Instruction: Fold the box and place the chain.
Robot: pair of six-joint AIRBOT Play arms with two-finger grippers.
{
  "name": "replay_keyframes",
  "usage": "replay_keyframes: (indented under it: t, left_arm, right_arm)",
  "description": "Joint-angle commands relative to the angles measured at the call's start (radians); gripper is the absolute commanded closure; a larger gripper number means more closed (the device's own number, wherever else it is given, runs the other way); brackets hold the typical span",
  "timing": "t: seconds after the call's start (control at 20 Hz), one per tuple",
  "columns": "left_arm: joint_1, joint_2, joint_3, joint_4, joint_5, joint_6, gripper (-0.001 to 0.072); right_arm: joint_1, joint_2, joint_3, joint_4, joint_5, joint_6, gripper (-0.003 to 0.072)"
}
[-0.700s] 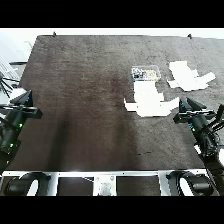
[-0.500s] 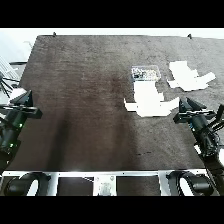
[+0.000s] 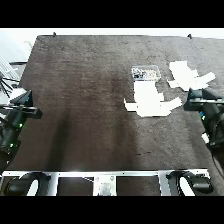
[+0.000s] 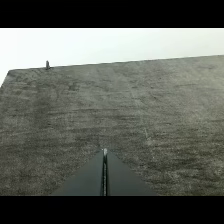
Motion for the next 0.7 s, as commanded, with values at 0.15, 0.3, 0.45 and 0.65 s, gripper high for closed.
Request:
replay_keyframes:
  t: [0.15, 0.3, 0.45, 0.65]
  left_arm:
    - [0.000, 0.000, 0.001, 0.000, 0.000, 0.000, 0.0687]
    - [0.000, 0.000, 0.001, 0.000, 0.000, 0.000, 0.0687]
    - [0.000, 0.000, 0.001, 0.000, 0.000, 0.000, 0.0687]
    - [0.000, 0.000, 0.001, 0.000, 0.000, 0.000, 0.0687]
  right_arm:
    - [-0.347, -0.541, 0.341, -0.146, 0.470, 0.319, 0.0205]
    - [-0.503, -0.805, 0.535, -0.527, 0.851, 0.643, 0.0205]
    - [-0.569, -0.966, 0.727, -0.710, 1.074, 0.774, 0.0177]
    - [-0.562, -1.123, 0.962, -0.827, 1.255, 0.795, 0.0177]
